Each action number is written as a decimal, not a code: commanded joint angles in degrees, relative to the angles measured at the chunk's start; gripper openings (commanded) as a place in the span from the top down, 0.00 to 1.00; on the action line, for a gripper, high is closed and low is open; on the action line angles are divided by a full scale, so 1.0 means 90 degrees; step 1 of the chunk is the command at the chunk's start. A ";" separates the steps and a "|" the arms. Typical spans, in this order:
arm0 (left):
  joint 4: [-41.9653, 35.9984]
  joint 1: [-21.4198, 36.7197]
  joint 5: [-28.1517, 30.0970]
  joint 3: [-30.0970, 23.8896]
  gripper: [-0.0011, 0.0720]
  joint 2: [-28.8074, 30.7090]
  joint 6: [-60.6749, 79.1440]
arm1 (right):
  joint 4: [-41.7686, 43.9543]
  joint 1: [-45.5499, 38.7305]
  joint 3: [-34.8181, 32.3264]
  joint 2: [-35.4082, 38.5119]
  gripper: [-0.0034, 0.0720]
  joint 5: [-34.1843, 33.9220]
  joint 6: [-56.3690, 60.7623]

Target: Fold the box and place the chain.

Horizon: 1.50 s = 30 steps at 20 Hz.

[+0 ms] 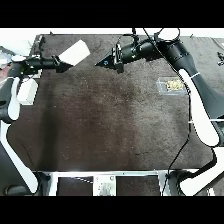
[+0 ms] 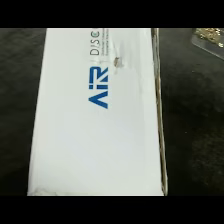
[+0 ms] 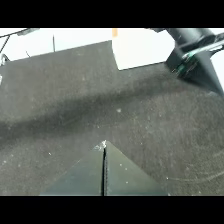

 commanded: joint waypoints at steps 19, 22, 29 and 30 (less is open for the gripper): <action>0.5192 0.0204 0.3524 -0.1059 0.98 0.0653 -0.5758 | -0.0134 0.0044 -0.0002 -0.0002 0.95 -0.0279 -0.0129; 0.5685 0.0204 0.3643 -0.1331 0.98 0.0651 -0.6266 | -0.0134 0.0044 -0.0002 0.0000 0.95 -0.0277 -0.0129; 0.6392 -0.0267 0.3939 -0.1379 0.96 0.0597 -0.6326 | -0.0131 0.0085 -0.0002 0.0000 0.94 -0.0277 -0.0129; 0.6390 -0.0311 0.4041 -0.1379 0.68 0.0597 -0.6326 | -0.0131 0.0087 -0.0002 0.0000 0.94 -0.0262 -0.0129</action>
